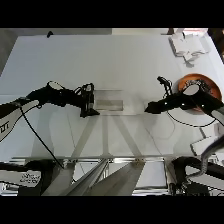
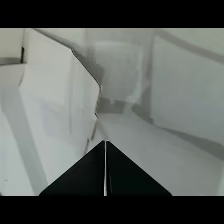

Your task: Fold the box and place the chain.

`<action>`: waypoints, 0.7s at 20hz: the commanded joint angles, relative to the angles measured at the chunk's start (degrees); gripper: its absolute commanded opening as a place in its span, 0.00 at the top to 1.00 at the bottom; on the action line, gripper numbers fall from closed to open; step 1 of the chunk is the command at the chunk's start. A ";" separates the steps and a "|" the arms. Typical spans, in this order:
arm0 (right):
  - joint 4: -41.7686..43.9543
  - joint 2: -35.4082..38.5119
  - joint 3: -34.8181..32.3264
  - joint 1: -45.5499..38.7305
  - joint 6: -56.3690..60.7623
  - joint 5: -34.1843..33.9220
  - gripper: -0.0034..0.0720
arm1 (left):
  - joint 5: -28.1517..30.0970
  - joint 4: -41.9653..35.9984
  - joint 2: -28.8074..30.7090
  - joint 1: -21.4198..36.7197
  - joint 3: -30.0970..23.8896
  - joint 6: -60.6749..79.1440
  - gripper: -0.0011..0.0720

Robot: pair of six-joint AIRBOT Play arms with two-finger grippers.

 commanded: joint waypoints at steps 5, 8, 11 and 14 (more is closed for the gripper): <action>15.13 -3.06 -0.35 0.96 -8.83 0.39 0.95 | 0.00 0.02 0.00 0.00 -0.02 0.00 0.42; 15.02 -3.06 -0.37 3.52 -9.07 -1.64 0.95 | 0.00 0.00 0.00 0.00 -0.02 0.00 0.42; 14.97 -3.10 -0.37 7.28 -9.05 -5.38 0.95 | 0.00 0.00 0.00 0.00 -0.02 0.00 0.42; 14.97 -3.10 -0.37 8.87 -9.01 -6.14 0.95 | 0.00 0.00 0.00 0.00 -0.02 0.00 0.42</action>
